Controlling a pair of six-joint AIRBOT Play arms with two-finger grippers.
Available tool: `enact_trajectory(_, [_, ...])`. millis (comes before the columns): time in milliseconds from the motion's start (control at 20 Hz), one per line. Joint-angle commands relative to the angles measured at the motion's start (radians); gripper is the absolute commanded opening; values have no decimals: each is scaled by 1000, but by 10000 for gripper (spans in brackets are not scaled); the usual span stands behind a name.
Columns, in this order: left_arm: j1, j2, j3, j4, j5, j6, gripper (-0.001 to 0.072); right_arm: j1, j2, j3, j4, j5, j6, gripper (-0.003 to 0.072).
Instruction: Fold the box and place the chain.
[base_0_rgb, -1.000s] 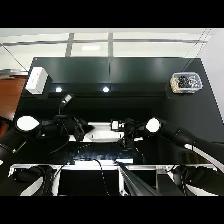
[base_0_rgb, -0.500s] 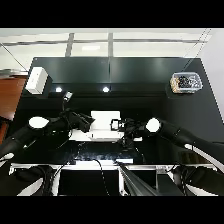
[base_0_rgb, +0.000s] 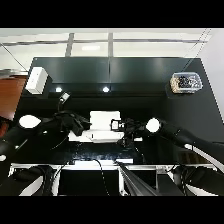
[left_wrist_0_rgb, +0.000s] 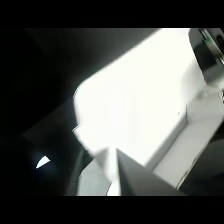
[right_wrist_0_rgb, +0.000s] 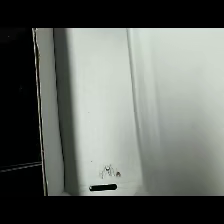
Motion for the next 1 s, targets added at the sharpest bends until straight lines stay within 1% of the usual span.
enact_trajectory(0, [111, 113, 3, 199, -190, -1, 603, 0, 0, 0, 3, 0, 1, 464])
enact_trajectory(50, [127, 138, 3, 259, -213, 0, 702, 0, 0, 0, 3, 0, 1, 464])
enact_trajectory(150, [122, 154, 2, 401, -235, 0, 701, 0, 0, 0, 3, 0, 1, 464])
enact_trajectory(200, [114, 154, 0, 452, -233, 2, 700, 0, 0, 0, 3, 0, 1, 464])
enact_trajectory(250, [104, 154, -3, 475, -229, 39, 699, 0, 0, 0, 3, 0, 1, 464])
enact_trajectory(400, [66, 146, -19, 467, -206, 273, 698, 0, 0, 0, 3, 0, 1, 464])
enact_trajectory(450, [53, 133, -19, 455, -196, 304, 698, 0, 0, 0, 3, 0, 1, 464])
enact_trajectory(650, [-4, 44, -19, 362, -150, 455, 698, 1, 0, 0, 3, 4, 1, 464])
enact_trajectory(800, [-22, 10, -20, 321, -123, 479, 698, 1, 0, 0, 4, 4, 1, 464])
enact_trajectory(900, [-22, -8, -20, 312, -73, 502, 697, 1, 0, 0, 4, 3, 1, 464])
enact_trajectory(950, [-22, -16, -20, 290, -68, 534, 696, 1, 0, 0, 4, 3, 1, 465])
